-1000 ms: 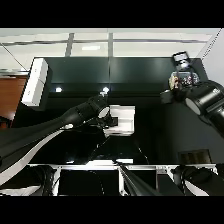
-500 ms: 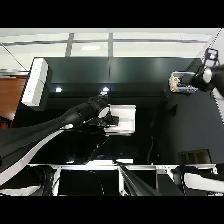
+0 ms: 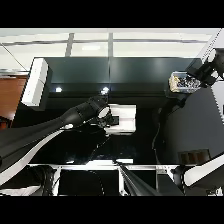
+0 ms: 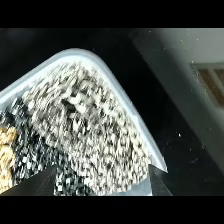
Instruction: Fold the box and place the chain.
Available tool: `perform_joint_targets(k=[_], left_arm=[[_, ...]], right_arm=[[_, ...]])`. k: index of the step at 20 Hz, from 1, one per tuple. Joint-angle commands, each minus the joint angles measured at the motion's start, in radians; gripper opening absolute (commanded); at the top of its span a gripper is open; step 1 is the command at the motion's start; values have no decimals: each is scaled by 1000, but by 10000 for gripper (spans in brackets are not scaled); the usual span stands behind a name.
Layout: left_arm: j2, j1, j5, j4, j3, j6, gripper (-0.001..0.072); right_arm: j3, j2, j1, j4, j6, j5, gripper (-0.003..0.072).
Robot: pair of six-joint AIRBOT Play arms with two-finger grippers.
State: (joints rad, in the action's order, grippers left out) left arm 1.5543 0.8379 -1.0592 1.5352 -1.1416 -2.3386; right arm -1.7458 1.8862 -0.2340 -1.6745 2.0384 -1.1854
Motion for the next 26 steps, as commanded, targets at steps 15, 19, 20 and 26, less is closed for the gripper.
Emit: perform_joint_targets(k=[15,19,20,26], left_arm=[[0,0,2,-3,-1,0,29],[0,0,3,-3,-1,0,29],[0,0,3,-2,-1,0,29],[0,0,3,-3,-1,0,29]], right_arm=[[-97,-71,-9,51,-283,37,14],[-97,-244,-2,67,-374,38,13],[-97,-288,-1,92,-396,42,13],[-97,-558,-1,272,-522,60,12]])
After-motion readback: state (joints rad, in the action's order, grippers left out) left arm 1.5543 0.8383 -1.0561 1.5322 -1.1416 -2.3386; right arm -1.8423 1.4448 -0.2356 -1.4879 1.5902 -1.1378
